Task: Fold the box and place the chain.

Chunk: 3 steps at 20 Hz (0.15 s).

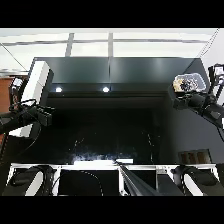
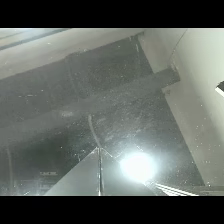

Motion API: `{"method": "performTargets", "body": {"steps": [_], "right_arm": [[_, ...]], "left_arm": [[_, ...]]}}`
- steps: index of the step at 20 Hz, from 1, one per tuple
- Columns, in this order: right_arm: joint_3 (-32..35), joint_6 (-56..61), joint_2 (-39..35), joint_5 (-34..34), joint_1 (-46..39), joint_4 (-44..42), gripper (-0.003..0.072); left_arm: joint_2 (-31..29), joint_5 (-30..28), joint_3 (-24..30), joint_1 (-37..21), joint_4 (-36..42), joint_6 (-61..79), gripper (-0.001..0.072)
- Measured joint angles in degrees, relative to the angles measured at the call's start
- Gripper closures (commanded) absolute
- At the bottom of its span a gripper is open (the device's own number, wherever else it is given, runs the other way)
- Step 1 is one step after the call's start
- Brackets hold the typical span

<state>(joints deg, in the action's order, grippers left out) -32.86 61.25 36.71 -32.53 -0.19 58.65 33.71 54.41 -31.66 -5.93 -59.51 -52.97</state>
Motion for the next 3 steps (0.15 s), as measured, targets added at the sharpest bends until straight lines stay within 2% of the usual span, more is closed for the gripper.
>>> {"method": "performTargets", "body": {"steps": [3], "right_arm": [[0.0, 0.0, 0.0, 0.04, 0.0, -0.02, 0.0675]], "left_arm": [[0.0, 0.0, 0.0, 0.0, 0.0, 0.0, 0.0683]]}}
